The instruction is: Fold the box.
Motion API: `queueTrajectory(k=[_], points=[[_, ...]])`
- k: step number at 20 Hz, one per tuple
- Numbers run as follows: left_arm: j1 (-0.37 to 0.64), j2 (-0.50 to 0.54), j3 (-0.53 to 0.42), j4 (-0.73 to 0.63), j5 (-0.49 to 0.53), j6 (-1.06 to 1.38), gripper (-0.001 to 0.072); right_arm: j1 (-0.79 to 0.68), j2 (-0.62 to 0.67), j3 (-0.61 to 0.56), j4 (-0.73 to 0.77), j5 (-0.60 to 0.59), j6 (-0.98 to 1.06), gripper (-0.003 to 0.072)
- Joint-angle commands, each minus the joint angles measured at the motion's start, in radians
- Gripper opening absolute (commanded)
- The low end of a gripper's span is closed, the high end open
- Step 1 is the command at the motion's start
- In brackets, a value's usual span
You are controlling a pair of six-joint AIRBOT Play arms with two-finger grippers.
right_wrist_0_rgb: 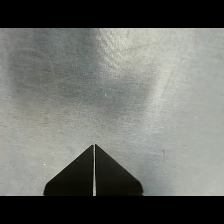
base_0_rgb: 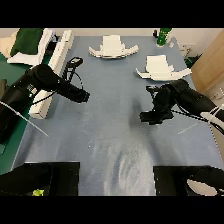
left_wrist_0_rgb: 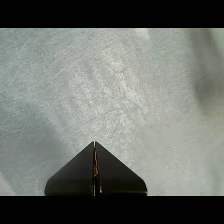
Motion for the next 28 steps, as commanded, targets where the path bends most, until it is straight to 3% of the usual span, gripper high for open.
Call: queueTrajectory(k=[1, 7, 11, 14, 16, 19, 23, 25, 28], points=[[-0.001, -0.001, 0.001, 0.000, 0.000, 0.000, 0.0015, 0.000, 0.000, 0.000, 0.000, 0.000, 0.000, 0.0020], [-0.001, -0.001, 0.001, 0.000, 0.000, 0.000, 0.0015, 0.000, 0.000, 0.000, 0.000, 0.009, 0.000, 0.0020], [-0.001, -0.001, 0.001, 0.000, 0.000, 0.000, 0.0015, 0.000, -0.001, 0.000, 0.001, 0.121, 0.001, 0.0020], [-0.001, -0.001, 0.001, 0.000, 0.000, 0.000, 0.0015, -0.019, -0.006, 0.033, -0.030, 0.144, 0.137, 0.0032], [-0.001, -0.001, 0.001, 0.000, 0.000, 0.000, 0.0015, -0.126, -0.036, 0.169, -0.102, 0.092, 0.187, 0.0351], [-0.001, -0.001, 0.001, 0.000, 0.000, 0.000, 0.0015, -0.406, -0.156, 0.491, -0.105, 0.042, 0.005, 0.0364], [-0.001, -0.001, 0.001, 0.000, 0.000, 0.000, 0.0015, -0.740, -0.448, 0.915, -0.043, 0.045, -0.161, 0.0364], [-0.001, -0.001, 0.001, 0.000, 0.000, 0.000, 0.0015, -0.850, -0.583, 1.029, 0.044, 0.077, -0.171, 0.0364], [-0.001, -0.001, 0.001, 0.000, 0.000, 0.000, 0.0015, -0.932, -0.711, 1.053, 0.243, 0.241, -0.219, 0.0364]])
